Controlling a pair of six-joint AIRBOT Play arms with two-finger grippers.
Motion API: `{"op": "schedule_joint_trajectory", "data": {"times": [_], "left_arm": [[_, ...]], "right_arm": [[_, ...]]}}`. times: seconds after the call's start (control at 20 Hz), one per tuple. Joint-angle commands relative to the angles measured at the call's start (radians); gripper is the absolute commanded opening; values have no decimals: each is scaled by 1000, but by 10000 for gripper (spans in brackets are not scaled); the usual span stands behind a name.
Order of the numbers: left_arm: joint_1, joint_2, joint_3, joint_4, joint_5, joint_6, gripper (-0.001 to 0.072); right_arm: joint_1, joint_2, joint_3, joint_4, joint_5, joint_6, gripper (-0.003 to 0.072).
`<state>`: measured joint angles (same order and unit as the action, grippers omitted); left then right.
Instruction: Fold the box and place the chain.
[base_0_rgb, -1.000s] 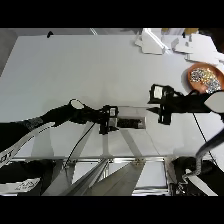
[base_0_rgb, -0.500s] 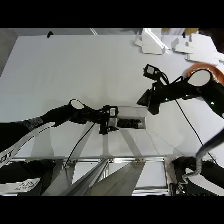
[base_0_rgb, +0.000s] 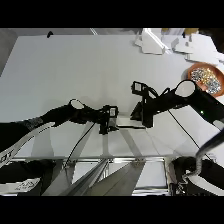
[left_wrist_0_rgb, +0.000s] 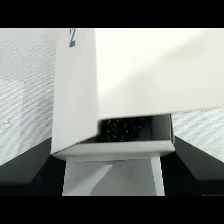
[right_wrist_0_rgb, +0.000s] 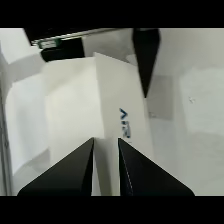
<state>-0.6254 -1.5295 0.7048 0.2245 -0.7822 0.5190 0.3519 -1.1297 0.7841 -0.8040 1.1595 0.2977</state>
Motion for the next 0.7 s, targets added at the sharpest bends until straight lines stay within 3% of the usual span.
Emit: {"op": "schedule_joint_trajectory", "data": {"times": [0.0, 0.2, 0.65], "left_arm": [[0, 1, 1, 0, 0, 0, 135], [0, 1, 0, 0, 0, 0, 135], [0, 1, 0, 0, 0, 0, 135]], "right_arm": [[47, 41, -37, -51, -29, -18, 179], [75, 74, -102, -102, -87, -19, 277], [79, 164, -124, -161, -162, -26, 277]]}}
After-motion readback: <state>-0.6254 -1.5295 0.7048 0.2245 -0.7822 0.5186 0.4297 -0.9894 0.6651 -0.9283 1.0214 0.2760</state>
